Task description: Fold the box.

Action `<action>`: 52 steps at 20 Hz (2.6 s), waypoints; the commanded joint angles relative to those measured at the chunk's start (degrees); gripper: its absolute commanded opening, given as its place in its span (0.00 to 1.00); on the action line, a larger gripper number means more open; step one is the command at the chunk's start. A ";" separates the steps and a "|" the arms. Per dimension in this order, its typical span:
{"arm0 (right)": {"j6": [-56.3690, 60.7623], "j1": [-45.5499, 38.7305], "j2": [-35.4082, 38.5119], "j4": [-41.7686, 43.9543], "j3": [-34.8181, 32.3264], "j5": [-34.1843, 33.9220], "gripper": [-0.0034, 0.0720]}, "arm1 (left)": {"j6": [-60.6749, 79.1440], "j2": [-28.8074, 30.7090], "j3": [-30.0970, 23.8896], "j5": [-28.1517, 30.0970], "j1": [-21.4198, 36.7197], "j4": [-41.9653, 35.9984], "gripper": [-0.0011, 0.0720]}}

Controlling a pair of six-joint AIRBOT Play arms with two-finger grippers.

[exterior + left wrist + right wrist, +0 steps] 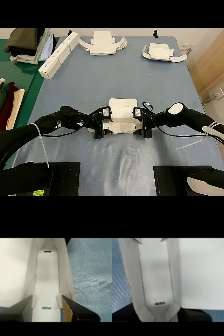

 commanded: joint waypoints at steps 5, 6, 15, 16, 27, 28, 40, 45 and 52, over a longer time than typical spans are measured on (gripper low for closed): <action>0.35 0.00 -0.02 0.07 -0.02 0.04 0.72 | -0.46 -0.02 -0.26 0.13 0.02 0.22 0.92; 0.35 0.00 -0.02 0.04 -0.02 0.04 0.72 | -1.57 0.09 -0.24 0.81 0.09 0.72 0.61; 0.35 0.00 -0.02 0.07 -0.02 0.04 0.72 | -47.25 16.11 -0.22 -0.13 0.17 37.53 0.03; 0.35 0.00 -0.02 0.07 -0.02 0.04 0.72 | -53.42 19.58 -0.13 -0.04 0.20 39.80 0.03; 0.35 0.00 -0.02 0.04 -0.02 0.04 0.72 | -132.17 26.21 -2.27 -12.39 20.41 58.51 0.03; 0.35 0.00 -0.02 0.07 -0.02 0.04 0.72 | -131.49 23.89 -2.43 -12.00 20.22 56.37 0.03; 0.35 0.00 -0.02 0.07 -0.02 0.04 0.72 | -112.34 5.84 -2.38 0.92 7.54 29.33 0.03; 0.35 0.00 -0.02 0.07 -0.02 0.04 0.72 | -100.54 7.26 0.17 -5.77 7.45 17.77 0.03; 0.35 0.00 -0.02 0.07 -0.02 0.04 0.72 | -105.33 12.61 1.42 -6.88 8.41 23.32 0.04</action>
